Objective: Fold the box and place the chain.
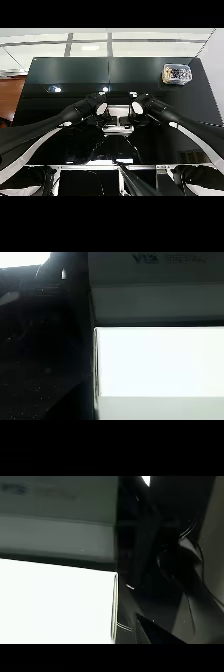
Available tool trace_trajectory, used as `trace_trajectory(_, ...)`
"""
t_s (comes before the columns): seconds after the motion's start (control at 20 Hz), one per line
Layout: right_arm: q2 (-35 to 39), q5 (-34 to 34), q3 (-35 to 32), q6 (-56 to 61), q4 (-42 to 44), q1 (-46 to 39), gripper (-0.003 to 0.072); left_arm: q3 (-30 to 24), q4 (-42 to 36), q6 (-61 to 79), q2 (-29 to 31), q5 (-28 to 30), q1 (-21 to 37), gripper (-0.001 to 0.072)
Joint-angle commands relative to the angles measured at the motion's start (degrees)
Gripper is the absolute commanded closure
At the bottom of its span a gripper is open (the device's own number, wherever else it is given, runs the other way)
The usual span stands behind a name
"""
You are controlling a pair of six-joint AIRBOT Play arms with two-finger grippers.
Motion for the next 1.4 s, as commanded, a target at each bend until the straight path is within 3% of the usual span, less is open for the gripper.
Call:
trace_trajectory(0.0,5.0,5.0,1.3,-4.9,0.0,-0.6,0.0247,0.0,0.0,-0.1,0.0,0.0,0.0,0.0685)
trace_trajectory(0.15,13.7,7.3,3.2,-10.6,-3.9,-2.2,0.0248,0.0,0.0,-0.1,0.0,0.0,0.0,0.0685)
trace_trajectory(0.3,18.6,4.6,3.2,-10.6,-22.7,-7.4,0.0248,0.0,0.2,-0.1,0.0,0.0,0.0,0.0685)
trace_trajectory(0.4,16.9,-3.8,2.8,-10.3,-31.9,-14.5,0.0248,0.0,0.2,-0.1,0.0,-0.1,0.0,0.0685)
trace_trajectory(0.45,15.0,-9.2,2.8,-10.3,-32.1,-19.4,0.0245,0.0,0.2,0.1,0.0,-0.3,0.0,0.0685)
trace_trajectory(0.5,12.3,-15.2,2.8,-10.2,-29.9,-24.7,0.0065,0.0,0.2,0.1,0.0,-0.5,0.0,0.0685)
trace_trajectory(0.55,9.3,-20.1,3.1,-10.3,-25.6,-29.4,-0.002,0.0,0.2,0.1,0.0,-0.5,0.0,0.0685)
trace_trajectory(0.6,5.4,-23.2,4.8,-10.3,-18.9,-33.9,-0.002,0.0,0.2,0.1,0.0,-0.5,0.0,0.0685)
trace_trajectory(0.7,-3.8,-23.1,13.2,-10.3,-7.2,-40.3,-0.0019,0.0,0.2,0.1,0.0,-0.5,0.0,0.0685)
trace_trajectory(0.85,-18.4,-12.9,33.1,-6.5,1.9,-44.6,-0.0018,0.0,0.2,0.1,0.0,-0.5,0.0,0.0685)
trace_trajectory(1.0,-29.4,-1.7,49.3,4.5,2.8,-46.1,-0.0017,0.0,0.2,0.1,0.0,-0.5,0.0,0.0684)
trace_trajectory(1.1,-32.8,1.1,53.9,8.1,4.4,-46.9,-0.0016,0.0,0.2,0.1,0.0,-0.6,0.0,0.0685)
trace_trajectory(1.3,-34.2,0.0,54.7,11.8,9.1,-48.0,-0.0014,0.0,0.4,1.0,0.0,-0.2,0.2,0.0685)
trace_trajectory(1.35,-34.3,-0.6,54.7,13.1,9.2,-48.2,0.0084,0.0,0.4,1.0,0.0,-0.1,0.2,0.0685)
